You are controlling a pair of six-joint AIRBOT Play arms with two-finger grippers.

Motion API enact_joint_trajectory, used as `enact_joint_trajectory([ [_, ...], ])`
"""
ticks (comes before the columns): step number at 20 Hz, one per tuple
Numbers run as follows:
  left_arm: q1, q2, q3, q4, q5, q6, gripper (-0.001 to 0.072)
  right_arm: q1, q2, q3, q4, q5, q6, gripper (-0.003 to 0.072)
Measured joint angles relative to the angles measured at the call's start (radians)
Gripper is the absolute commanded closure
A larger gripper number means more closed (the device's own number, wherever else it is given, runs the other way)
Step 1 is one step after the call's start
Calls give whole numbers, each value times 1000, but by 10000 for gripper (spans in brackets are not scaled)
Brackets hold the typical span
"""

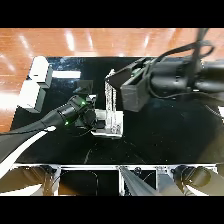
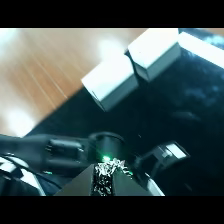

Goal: Fold the box and place the chain.

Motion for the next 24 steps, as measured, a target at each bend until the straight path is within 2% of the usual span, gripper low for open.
enact_joint_trajectory([
  [3, 0, 0, 0, -1, 0, 0, 686, 2, -26, -34, -36, 41, -3, 644],
  [7, 0, 0, 0, -3, -1, 0, 687, 3, -37, -141, -37, 87, 5, 644],
  [15, 0, 0, 0, -3, -5, 0, 686, 3, -44, -341, 10, -3, 32, 644],
  [22, 0, 0, 0, -4, -6, 0, 687, 3, -126, -393, 33, -62, 39, 641],
  [23, 0, 0, 0, -4, -6, 0, 687, 3, -144, -395, 37, -65, 39, 438],
  [24, 0, 0, 0, -4, -6, 0, 687, 3, -160, -396, 39, -63, 45, 85],
])
